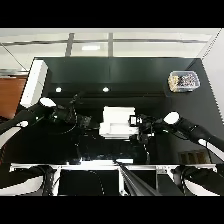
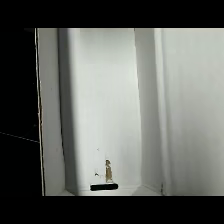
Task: Fold the box and place the chain.
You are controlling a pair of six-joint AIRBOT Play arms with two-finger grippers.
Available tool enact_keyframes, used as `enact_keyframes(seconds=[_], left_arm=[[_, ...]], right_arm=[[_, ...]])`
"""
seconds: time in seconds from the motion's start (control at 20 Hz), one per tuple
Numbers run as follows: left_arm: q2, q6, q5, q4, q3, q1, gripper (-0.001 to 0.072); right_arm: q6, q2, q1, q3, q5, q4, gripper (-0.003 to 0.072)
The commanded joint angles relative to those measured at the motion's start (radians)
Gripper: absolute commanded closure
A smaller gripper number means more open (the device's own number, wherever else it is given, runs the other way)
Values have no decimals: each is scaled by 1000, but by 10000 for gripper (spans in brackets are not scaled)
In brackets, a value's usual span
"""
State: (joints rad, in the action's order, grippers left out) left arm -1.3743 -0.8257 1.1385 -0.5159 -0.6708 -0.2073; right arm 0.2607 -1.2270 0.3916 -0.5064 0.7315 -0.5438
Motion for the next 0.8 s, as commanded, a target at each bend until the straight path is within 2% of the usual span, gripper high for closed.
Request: enact_keyframes(seconds=[0.0,0.2,0.3,0.45,0.6,0.75], left_arm=[[-1,6,32,2,-26,-3,-7],[-1,-19,35,1,-30,-38,1],[-1,-19,35,1,-30,-53,40],[-1,-20,54,2,-34,-54,40],[-1,-21,117,-10,-62,-53,40],[-1,-93,108,-54,-103,-67,41]], right_arm=[[0,0,1,0,0,0,250],[0,0,1,0,0,0,250],[0,0,1,0,0,0,250],[-1,0,1,0,-1,0,250],[-2,0,1,0,-3,1,250],[-2,0,1,0,-3,1,250]])
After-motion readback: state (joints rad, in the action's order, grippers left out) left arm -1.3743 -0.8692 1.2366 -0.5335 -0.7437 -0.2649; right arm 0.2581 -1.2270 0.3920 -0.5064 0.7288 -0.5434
